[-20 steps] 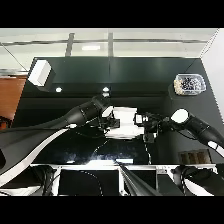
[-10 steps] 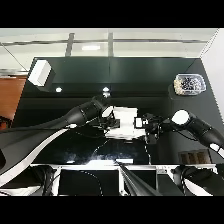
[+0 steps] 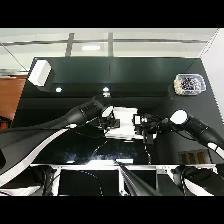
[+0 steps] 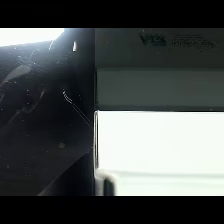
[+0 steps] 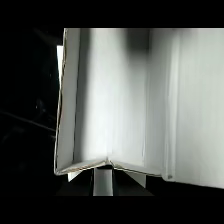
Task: Fold the box and place the chain.
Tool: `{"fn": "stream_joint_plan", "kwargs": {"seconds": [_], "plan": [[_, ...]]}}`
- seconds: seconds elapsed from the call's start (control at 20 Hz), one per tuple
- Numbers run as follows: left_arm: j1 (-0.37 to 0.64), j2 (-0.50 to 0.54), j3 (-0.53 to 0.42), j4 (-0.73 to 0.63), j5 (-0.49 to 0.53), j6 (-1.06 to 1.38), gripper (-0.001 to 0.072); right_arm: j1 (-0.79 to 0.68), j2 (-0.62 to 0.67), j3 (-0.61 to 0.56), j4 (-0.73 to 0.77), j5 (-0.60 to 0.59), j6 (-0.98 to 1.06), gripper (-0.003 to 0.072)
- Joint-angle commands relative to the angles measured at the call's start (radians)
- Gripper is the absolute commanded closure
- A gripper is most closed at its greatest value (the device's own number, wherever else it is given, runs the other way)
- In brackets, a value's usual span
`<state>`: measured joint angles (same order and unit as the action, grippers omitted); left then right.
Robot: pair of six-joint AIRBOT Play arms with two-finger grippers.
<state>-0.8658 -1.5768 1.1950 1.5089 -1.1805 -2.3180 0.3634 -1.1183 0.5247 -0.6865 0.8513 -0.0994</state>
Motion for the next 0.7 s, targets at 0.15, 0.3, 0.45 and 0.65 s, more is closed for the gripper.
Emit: {"fn": "stream_joint_plan", "kwargs": {"seconds": [0.15,0.3,0.45,0.65], "plan": [[0.001,0.0,0.0,-0.003,0.001,-0.002,0.0685,0.0,-0.033,-0.005,0.12,-0.043,0.008,0.0558],[0.001,0.0,0.0,-0.003,0.002,-0.002,0.0685,0.018,-0.034,-0.005,0.136,-0.057,0.008,0.0558],[0.001,0.0,0.0,-0.003,0.001,-0.002,0.0685,0.025,-0.034,-0.006,0.135,-0.083,0.008,0.0558],[0.001,0.0,0.0,-0.003,0.001,-0.002,0.0685,0.026,-0.034,-0.006,0.135,-0.089,0.008,0.0557]]}}
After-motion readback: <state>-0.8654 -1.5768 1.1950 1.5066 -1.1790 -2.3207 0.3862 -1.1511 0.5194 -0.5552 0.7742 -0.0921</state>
